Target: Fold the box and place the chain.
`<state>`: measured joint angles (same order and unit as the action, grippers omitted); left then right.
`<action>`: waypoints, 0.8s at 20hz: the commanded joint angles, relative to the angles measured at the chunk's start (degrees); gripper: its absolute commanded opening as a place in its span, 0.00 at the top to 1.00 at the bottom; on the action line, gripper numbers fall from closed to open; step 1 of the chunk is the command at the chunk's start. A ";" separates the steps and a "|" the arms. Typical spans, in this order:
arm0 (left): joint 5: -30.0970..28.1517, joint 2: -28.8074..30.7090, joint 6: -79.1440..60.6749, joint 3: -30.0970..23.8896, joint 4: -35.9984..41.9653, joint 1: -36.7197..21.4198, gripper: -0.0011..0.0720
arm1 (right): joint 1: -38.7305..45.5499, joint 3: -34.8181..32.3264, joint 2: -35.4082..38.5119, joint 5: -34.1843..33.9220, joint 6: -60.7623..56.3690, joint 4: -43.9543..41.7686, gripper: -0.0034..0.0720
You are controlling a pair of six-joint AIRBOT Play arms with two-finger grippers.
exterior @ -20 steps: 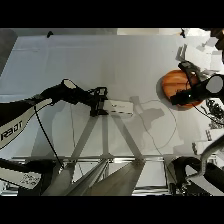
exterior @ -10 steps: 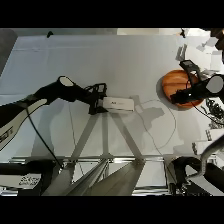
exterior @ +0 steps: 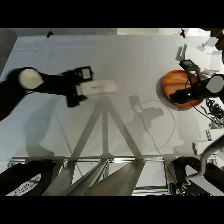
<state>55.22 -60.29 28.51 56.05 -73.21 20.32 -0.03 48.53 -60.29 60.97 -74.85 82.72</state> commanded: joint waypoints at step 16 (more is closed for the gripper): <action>-34.75 1.55 43.25 -27.78 -6.64 -32.30 0.98 | 0.04 0.04 0.04 -0.55 0.04 -2.34 0.94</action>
<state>26.00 -54.13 70.83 34.28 -80.16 -10.79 -0.03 48.53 -60.29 60.40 -74.81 80.42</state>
